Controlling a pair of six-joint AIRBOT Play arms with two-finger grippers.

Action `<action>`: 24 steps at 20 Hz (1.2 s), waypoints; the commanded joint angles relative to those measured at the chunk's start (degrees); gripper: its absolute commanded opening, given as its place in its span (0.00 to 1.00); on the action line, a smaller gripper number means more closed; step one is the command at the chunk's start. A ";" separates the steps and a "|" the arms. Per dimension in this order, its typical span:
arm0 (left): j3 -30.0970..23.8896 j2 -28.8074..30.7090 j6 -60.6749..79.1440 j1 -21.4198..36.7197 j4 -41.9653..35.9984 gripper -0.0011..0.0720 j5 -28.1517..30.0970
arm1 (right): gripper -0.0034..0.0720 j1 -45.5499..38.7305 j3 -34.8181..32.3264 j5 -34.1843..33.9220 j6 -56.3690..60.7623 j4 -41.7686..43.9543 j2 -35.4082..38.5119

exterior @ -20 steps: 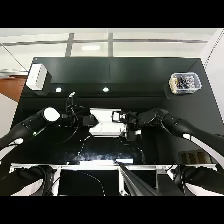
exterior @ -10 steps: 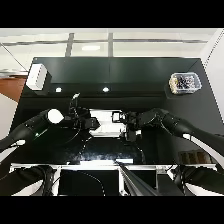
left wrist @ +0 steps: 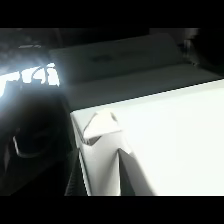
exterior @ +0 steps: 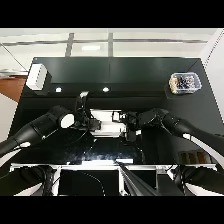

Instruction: Fold the box and place the chain.

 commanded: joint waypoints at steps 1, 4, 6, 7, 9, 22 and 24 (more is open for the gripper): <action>1.03 -1.29 -6.95 -1.09 3.78 0.40 -4.13 | 0.68 0.04 0.04 0.02 0.17 0.04 0.04; 3.78 -5.49 -7.96 -2.36 3.87 0.40 -6.56 | 0.68 0.07 0.04 0.02 0.17 0.04 0.04; 5.73 -7.82 -10.64 -3.04 4.00 0.40 -6.49 | 0.68 0.07 0.04 0.02 0.17 0.04 0.04; 6.51 -8.79 -11.45 -3.17 4.00 0.40 -6.51 | 0.68 0.07 0.04 0.02 0.20 0.04 0.04; 7.41 -9.97 -12.46 -3.17 3.91 0.40 -6.54 | 0.68 0.07 0.04 0.02 0.17 0.04 0.04; 11.80 -14.01 -14.93 -3.17 6.67 0.38 -11.50 | 0.68 0.17 0.04 1.62 0.17 0.00 0.04; 11.85 -14.01 -15.06 -3.17 6.73 0.31 -11.50 | 0.68 0.17 0.04 1.53 0.17 0.00 0.04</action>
